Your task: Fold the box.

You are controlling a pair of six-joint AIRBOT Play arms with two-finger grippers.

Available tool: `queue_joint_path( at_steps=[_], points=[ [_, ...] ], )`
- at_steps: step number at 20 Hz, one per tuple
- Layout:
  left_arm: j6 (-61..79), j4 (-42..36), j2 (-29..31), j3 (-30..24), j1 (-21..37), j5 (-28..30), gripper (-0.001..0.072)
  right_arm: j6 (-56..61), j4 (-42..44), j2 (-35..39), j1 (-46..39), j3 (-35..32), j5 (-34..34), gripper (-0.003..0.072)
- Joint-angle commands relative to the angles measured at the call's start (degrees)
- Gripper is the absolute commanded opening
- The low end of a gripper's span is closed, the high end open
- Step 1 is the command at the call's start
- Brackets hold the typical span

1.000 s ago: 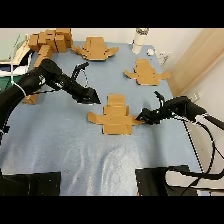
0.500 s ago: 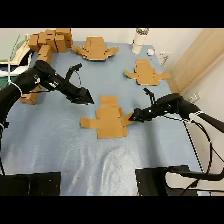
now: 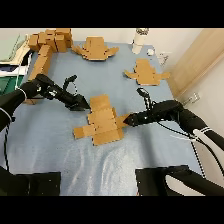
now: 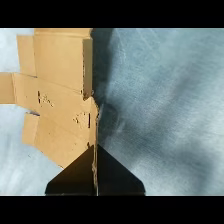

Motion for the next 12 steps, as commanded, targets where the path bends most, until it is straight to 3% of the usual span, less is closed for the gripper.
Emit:
queue_joint_path(
  at_steps=[1,4,8,12],
  points=[
    [2.21,-2.51,-3.17,-0.26,-0.90,2.29,0.0526,-0.07,-0.33,1.57,0.90,-1.01,0.74,0.0002],
    [5.18,-6.80,-5.33,-0.24,-2.45,4.68,0.0526,-0.07,-0.35,1.57,0.90,-1.03,0.26,0.0002],
    [13.73,-18.78,-6.75,-0.24,-2.97,4.26,0.0526,-0.07,-0.35,1.46,0.90,-1.05,0.26,0.0002],
    [16.83,-18.95,-6.78,-0.24,-2.91,-0.94,0.0524,-0.04,-0.83,0.44,0.90,-1.03,0.35,0.0002]
  ],
)
